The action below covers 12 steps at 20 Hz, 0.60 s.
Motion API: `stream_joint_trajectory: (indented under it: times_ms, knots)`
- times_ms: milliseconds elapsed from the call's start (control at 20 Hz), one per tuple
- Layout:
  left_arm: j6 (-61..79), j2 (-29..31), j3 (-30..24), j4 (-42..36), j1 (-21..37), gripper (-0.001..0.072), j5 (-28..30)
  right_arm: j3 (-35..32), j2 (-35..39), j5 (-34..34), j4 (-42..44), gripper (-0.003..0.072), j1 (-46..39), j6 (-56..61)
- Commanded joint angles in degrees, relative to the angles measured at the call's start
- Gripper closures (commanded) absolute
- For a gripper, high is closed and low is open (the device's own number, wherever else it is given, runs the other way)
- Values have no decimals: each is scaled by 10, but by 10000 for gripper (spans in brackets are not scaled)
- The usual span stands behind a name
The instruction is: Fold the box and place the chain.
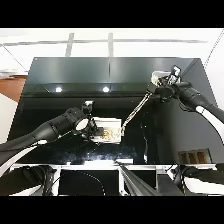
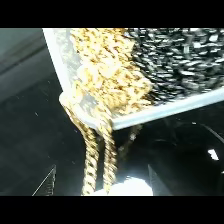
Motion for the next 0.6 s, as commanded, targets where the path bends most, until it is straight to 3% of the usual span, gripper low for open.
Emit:
stream_joint_trajectory:
  times_ms: [0,200,550]
  knots:
    - [0,0,0,-7,0,675,0,20,-30,19,-6,137,7,39]
    - [0,0,0,-12,0,675,0,35,-46,31,-31,221,7,79]
    - [0,0,0,-12,0,675,1,35,-65,58,-74,222,7,136]
